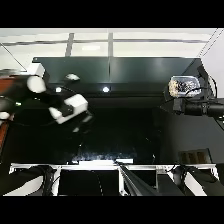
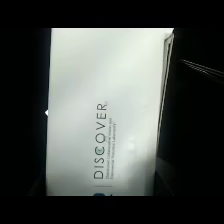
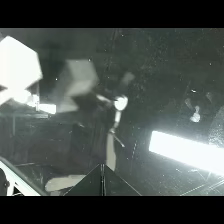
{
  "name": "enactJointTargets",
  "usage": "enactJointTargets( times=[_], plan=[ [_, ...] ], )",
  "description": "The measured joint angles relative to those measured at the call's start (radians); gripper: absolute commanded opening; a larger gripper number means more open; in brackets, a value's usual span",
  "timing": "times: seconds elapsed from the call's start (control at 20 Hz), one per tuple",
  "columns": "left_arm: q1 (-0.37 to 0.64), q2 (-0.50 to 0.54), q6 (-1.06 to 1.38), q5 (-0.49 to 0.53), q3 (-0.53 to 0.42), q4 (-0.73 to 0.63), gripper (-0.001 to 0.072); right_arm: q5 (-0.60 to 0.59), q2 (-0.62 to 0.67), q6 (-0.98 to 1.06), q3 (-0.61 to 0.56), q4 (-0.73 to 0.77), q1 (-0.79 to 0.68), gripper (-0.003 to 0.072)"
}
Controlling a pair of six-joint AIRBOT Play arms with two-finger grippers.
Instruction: Fold the box and place the chain.
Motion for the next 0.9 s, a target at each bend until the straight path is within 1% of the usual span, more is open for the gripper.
enactJointTargets(
  times=[0.05,0.15,0.25,0.35,0.4,0.5,0.6,0.75,0.9],
  plan=[
    [0.100,0.004,-0.010,-0.011,0.000,0.000,0.0453,0.000,0.000,-0.003,0.000,0.000,0.000,0.0026],
    [0.280,0.008,-0.026,0.002,0.000,-0.027,0.0454,-0.003,0.000,-0.007,0.000,0.000,0.000,0.0026],
    [0.431,0.008,-0.033,0.046,0.000,-0.072,0.0463,-0.005,0.000,-0.010,0.000,0.000,0.000,0.0026],
    [0.542,-0.002,-0.039,0.100,0.000,-0.100,0.0462,-0.007,0.000,-0.010,0.000,0.000,0.000,0.0026],
    [0.580,-0.011,-0.039,0.135,0.000,-0.113,0.0462,-0.008,0.000,-0.011,0.000,0.000,0.000,0.0026],
    [0.630,-0.037,-0.024,0.200,0.000,-0.126,0.0463,-0.012,0.000,-0.011,0.000,0.000,0.000,0.0026],
    [0.658,-0.073,-0.012,0.268,0.001,-0.132,0.0462,-0.016,0.000,-0.011,0.000,0.000,0.000,0.0026],
    [0.674,-0.122,0.014,0.347,0.001,-0.145,0.0463,-0.022,0.000,-0.011,0.000,0.000,0.000,0.0026],
    [0.677,-0.160,0.117,0.391,0.002,-0.204,0.0463,-0.027,0.000,-0.011,0.000,0.000,0.000,0.0026]
  ],
)
